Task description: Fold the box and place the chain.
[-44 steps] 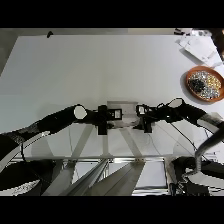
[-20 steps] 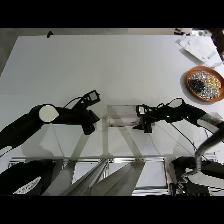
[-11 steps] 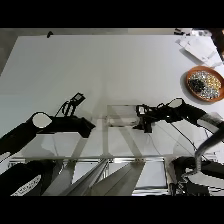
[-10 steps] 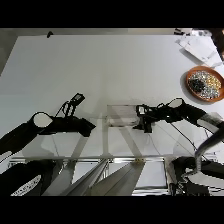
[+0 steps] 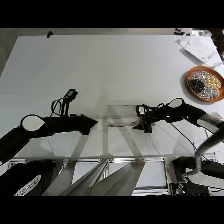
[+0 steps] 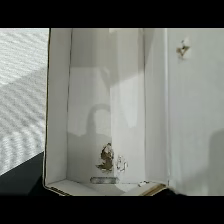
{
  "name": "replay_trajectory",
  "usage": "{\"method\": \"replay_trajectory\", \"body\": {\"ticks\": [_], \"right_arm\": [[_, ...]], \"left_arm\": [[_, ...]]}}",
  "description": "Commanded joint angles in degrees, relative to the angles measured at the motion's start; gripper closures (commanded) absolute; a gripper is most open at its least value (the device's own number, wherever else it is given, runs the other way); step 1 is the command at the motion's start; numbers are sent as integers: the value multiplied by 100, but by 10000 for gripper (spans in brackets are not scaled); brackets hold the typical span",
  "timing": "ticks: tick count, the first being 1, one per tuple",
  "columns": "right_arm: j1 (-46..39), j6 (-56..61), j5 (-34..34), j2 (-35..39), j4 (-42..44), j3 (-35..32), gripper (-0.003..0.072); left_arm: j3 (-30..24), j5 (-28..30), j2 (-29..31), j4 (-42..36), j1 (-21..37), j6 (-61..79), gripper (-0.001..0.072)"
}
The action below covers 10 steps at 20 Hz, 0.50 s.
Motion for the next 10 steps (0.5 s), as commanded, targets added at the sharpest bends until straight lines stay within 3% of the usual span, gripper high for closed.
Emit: {"method": "replay_trajectory", "body": {"ticks": [1, 5, 10], "right_arm": [[0, 2, 2, -2, 2, 0, 346], [0, 2, 2, -2, 2, 0, 346], [0, 2, 2, -2, 2, 0, 346]], "left_arm": [[-24, 17, 662, 103, 219, -479, 707], [-149, -81, 586, 925, 780, -1366, 707], [-225, -66, -192, 914, 944, -1512, 707]]}}
